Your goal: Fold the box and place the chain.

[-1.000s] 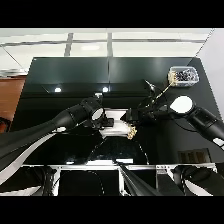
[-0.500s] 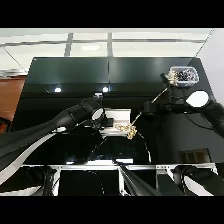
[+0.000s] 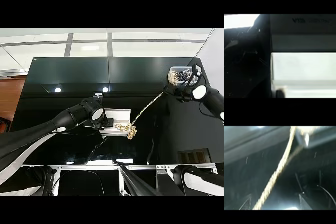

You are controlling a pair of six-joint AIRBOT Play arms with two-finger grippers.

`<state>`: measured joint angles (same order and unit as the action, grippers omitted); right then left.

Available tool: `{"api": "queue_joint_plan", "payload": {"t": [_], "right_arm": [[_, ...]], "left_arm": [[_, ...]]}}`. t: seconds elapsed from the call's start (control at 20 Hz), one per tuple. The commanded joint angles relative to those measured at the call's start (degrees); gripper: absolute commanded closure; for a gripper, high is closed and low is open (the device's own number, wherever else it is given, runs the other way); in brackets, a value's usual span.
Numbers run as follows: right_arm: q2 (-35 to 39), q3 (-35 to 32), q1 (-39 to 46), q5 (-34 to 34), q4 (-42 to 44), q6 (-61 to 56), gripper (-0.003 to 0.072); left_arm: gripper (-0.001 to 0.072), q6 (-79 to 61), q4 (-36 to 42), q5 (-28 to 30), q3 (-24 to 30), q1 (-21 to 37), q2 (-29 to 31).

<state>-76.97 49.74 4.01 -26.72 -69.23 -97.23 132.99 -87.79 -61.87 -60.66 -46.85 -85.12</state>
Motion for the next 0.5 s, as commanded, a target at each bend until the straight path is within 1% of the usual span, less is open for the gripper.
{"api": "queue_joint_plan", "payload": {"t": [0.0,0.1,0.25,0.3,0.35,0.45], "right_arm": [[-10.0,9.3,1.5,0.1,-0.6,-6.8,-0.0034],[-14.1,13.5,1.5,-1.4,-0.2,-7.2,-0.0033],[-16.8,16.1,1.5,-1.3,-0.2,-7.2,-0.0031],[-16.9,16.2,1.5,-1.3,0.0,-7.2,0.0096],[-16.9,16.2,1.5,-1.4,-0.1,-7.2,0.0261],[-16.9,16.2,1.5,-2.2,-0.1,-7.1,0.0551]], "left_arm": [[0.068,0.0,0.0,0.1,0.0,0.0,0.0],[0.068,0.0,0.0,0.1,0.0,0.0,0.0],[0.068,0.0,0.0,0.1,0.0,0.0,0.0],[0.068,0.0,0.0,0.1,0.0,0.0,0.0],[0.068,0.0,0.0,0.1,0.0,0.0,0.0],[0.068,0.0,0.0,0.1,0.0,0.0,0.0]]}}
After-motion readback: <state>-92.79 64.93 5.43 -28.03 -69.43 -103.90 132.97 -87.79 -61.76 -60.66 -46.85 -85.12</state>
